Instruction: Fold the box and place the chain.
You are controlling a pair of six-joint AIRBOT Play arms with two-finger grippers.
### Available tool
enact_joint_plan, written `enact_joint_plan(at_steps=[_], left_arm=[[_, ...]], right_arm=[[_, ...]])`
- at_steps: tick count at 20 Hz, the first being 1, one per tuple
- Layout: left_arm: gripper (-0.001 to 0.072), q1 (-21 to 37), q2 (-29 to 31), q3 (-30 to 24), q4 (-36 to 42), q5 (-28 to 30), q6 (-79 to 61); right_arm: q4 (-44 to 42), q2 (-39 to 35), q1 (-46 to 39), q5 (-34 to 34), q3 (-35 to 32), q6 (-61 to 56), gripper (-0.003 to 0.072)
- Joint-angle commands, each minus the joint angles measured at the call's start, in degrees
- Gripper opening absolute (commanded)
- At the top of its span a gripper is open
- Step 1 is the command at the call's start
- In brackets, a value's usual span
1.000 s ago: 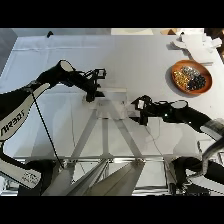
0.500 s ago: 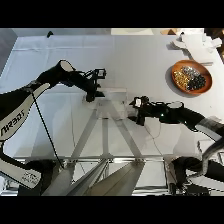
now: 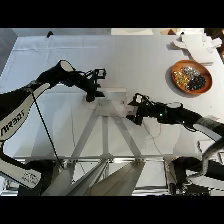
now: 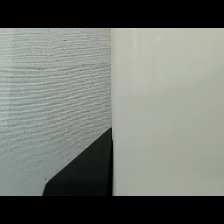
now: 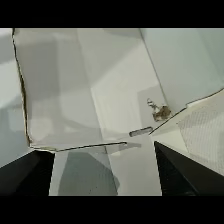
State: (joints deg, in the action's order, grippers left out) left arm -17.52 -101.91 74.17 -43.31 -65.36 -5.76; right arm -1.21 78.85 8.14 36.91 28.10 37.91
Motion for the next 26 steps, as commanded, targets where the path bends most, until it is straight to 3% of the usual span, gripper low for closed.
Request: enact_joint_plan(at_steps=[1,9,21,23,26], left_arm=[[0.0012,-0.02,-0.04,0.0,-0.02,0.0,0.0],[0.0012,-0.02,-0.04,0.0,-0.02,0.0,0.0],[0.0012,-0.02,-0.04,0.0,-0.02,0.0,0.0],[0.0012,-0.02,-0.04,0.0,-0.02,0.0,0.0],[0.0012,-0.02,-0.04,0.0,-0.02,0.0,0.0]], right_arm=[[-2.69,0.13,0.07,0.22,0.04,-0.61,0.0695],[-1.11,0.09,-3.34,2.56,5.38,-11.47,0.0693],[3.04,0.17,-3.34,2.97,6.29,-14.29,0.0691],[7.54,1.07,-3.74,6.14,6.97,-13.05,0.069],[16.24,4.42,-6.69,16.02,11.56,-14.47,0.069]])
